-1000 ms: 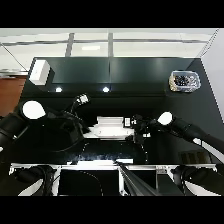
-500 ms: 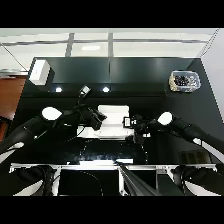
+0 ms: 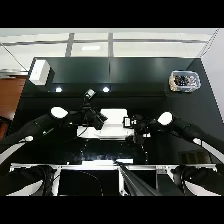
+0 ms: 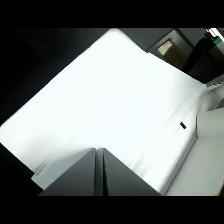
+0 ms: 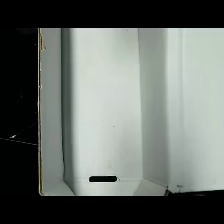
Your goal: Fold the box and place the chain.
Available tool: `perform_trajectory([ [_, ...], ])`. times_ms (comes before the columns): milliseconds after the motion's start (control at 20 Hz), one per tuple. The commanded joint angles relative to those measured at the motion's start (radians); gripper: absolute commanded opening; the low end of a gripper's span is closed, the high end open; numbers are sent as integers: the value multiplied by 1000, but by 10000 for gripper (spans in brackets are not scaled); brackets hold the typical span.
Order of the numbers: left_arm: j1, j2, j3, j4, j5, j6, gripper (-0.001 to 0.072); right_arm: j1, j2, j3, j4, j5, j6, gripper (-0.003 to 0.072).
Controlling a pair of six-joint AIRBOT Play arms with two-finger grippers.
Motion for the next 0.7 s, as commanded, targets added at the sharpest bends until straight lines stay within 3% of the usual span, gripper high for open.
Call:
perform_trajectory([
  [0, 58, 61, 31, 108, 9, 5, 81, 1, 0, 0, 0, 0, 0, 171],
  [150, 169, 216, 32, 134, -39, 1, 81, 1, 0, 0, 0, 0, 0, 171],
  [300, 306, 319, 32, 248, -307, -1, 80, 1, 0, 0, 0, 0, 0, 171],
  [450, 396, 322, 32, 367, -572, -1, 95, 1, 0, 0, 0, 0, 0, 171],
  [500, 400, 322, 28, 404, -598, -2, 337, 1, 0, 0, 0, 0, 0, 171],
  [550, 392, 322, 19, 427, -591, -1, 642, 1, 0, 0, 0, 0, 0, 171],
  [600, 378, 322, 7, 442, -568, 7, 715, 1, 0, 0, 0, 0, 0, 171],
  [650, 355, 322, -7, 478, -552, 51, 715, 1, 0, 0, 0, 0, 0, 171],
])
